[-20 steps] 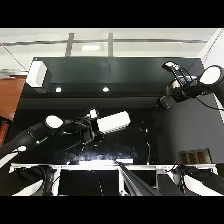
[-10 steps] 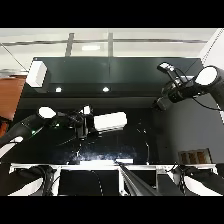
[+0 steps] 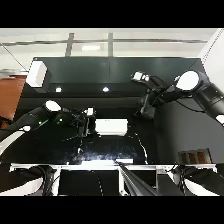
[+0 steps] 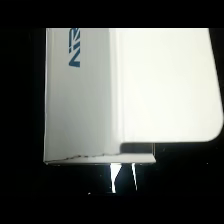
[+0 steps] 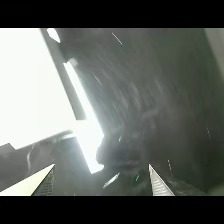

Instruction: Fold the box and place the chain.

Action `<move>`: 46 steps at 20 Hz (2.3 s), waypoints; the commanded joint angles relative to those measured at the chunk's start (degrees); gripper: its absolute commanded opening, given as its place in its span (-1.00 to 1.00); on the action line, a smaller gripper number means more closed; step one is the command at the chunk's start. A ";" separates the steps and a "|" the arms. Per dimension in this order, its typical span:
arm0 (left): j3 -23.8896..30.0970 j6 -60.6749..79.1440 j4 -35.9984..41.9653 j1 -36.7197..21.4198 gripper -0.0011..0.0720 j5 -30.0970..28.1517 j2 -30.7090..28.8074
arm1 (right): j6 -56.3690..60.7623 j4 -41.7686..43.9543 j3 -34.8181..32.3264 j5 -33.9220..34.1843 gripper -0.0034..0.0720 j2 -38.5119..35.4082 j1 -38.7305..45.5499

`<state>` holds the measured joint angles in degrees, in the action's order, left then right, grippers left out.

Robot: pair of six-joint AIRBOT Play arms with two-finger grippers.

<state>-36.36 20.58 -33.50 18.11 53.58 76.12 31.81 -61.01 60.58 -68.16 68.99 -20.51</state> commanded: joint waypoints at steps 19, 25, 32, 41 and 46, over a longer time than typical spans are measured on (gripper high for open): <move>-0.59 -0.92 -0.09 0.00 0.38 -0.68 0.59 | -6.99 6.71 -4.33 6.43 0.95 6.78 -11.04; -0.59 -0.94 -0.09 0.00 0.38 -0.72 0.59 | -6.99 5.92 -4.33 6.34 0.33 6.78 -11.06; -0.59 -1.07 -0.09 0.02 0.38 -0.85 0.61 | -6.32 5.95 -4.31 6.32 -0.26 6.75 -11.15; -0.59 -1.11 -0.11 0.02 0.38 -0.87 0.61 | -5.16 4.55 -4.31 6.27 -0.05 6.78 -11.17; -0.59 -1.11 -0.11 0.02 0.38 -0.85 0.61 | -4.13 3.32 -4.35 6.60 0.11 6.91 -12.26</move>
<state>-36.91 19.42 -33.56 18.11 52.69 76.69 27.24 -56.86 56.27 -61.71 75.81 -32.05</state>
